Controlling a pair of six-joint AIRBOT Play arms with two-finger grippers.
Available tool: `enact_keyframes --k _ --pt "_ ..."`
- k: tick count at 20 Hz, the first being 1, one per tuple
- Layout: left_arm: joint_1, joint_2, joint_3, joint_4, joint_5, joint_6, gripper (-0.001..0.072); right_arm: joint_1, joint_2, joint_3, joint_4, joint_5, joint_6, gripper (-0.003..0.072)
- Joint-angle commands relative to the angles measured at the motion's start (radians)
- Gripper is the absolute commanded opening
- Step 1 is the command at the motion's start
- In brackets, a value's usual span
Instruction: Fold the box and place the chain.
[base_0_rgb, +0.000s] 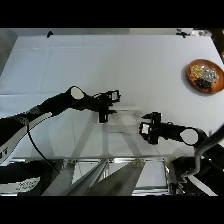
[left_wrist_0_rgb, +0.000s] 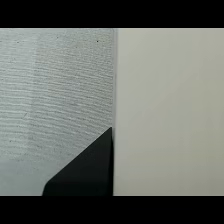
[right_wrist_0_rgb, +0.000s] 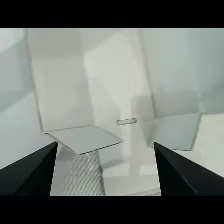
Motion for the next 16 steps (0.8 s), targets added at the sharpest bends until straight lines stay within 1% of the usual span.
enact_keyframes --k 1,6,8,11,14,16 --pt "0.000 0.000 0.000 0.002 0.001 0.002 0.0014 0.000 0.000 -0.002 -0.042 0.065 0.013 0.0657" --pt "0.000 0.000 0.000 0.002 0.001 0.002 0.0014 0.004 0.000 -0.002 0.006 0.060 0.114 0.0657" --pt "0.000 0.000 0.000 0.002 0.001 0.002 0.0014 0.032 0.000 -0.002 0.026 0.020 0.159 0.0656" --pt "0.000 0.000 0.000 0.002 0.001 0.002 0.0014 0.089 0.000 -0.002 0.102 -0.062 0.184 0.0655" --pt "0.000 0.000 0.000 0.002 0.001 0.002 0.0014 0.091 0.000 -0.002 0.108 -0.143 0.187 0.0655" --pt "0.000 0.000 0.000 0.002 0.001 0.002 0.0014 0.077 0.000 -0.002 0.095 -0.166 0.182 0.0655"
